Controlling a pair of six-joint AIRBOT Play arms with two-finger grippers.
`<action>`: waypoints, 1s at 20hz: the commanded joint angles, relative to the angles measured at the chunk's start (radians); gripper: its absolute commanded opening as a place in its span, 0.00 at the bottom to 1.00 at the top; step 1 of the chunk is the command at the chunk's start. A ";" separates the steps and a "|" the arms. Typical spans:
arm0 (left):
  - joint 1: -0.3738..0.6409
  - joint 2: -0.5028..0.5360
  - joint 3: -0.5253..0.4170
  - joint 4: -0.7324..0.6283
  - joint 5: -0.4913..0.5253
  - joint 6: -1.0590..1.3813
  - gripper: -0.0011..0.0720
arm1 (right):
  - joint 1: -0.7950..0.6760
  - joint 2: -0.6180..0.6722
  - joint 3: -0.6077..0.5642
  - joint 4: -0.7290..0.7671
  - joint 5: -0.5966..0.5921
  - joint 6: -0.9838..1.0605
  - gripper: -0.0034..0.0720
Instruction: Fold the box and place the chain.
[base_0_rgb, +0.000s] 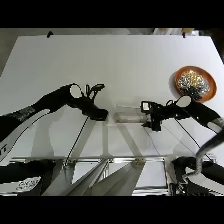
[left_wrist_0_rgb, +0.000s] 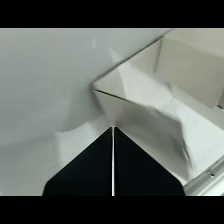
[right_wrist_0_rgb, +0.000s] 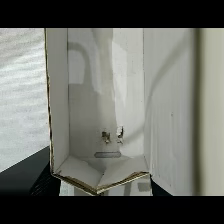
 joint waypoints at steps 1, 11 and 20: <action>0.001 0.017 0.000 0.133 -0.007 -0.128 0.02 | 0.000 0.000 0.000 0.000 0.000 0.000 0.62; -0.026 -0.016 0.000 -0.051 0.019 -0.035 0.03 | 0.000 0.000 0.000 0.000 0.000 0.000 0.62; -0.047 0.066 0.000 -0.088 0.063 -0.027 0.33 | 0.000 0.000 0.000 0.000 0.000 0.000 0.62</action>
